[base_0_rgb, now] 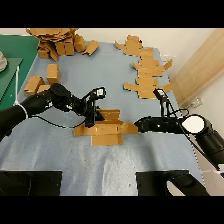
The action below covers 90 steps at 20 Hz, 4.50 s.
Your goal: Fold the box.
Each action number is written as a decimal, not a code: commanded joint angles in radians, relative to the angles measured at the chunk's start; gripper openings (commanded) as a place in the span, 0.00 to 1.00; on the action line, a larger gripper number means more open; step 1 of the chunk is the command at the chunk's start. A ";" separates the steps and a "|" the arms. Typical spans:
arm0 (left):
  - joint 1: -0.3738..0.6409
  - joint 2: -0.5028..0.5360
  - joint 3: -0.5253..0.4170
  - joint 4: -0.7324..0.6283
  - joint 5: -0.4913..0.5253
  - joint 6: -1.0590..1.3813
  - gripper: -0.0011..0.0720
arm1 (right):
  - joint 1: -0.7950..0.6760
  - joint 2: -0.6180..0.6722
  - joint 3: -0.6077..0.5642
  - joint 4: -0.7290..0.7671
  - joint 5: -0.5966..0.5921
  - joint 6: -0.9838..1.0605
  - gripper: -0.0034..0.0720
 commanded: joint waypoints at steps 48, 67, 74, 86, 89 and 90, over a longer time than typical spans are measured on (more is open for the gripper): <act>0.003 -0.107 0.001 -0.028 -0.071 0.109 0.04 | 0.970 -0.178 -0.209 -0.943 -0.327 0.410 0.77; 0.003 -0.107 0.001 -0.028 -0.071 0.109 0.04 | 0.940 -0.177 -0.136 -1.056 -0.283 0.411 0.77; 0.003 -0.107 0.001 -0.028 -0.071 0.109 0.04 | 0.916 -0.187 -0.130 -1.069 -0.290 0.410 0.77; 0.002 -0.107 0.001 -0.028 -0.071 0.109 0.04 | 0.896 -0.189 -0.130 -1.043 -0.324 0.393 0.78; 0.002 -0.107 0.001 -0.028 -0.071 0.109 0.04 | 0.891 -0.188 -0.129 -1.048 -0.359 0.248 1.00; 0.000 -0.107 0.001 -0.028 -0.071 0.109 0.04 | 0.881 -0.188 -0.128 -1.046 -0.385 0.248 1.00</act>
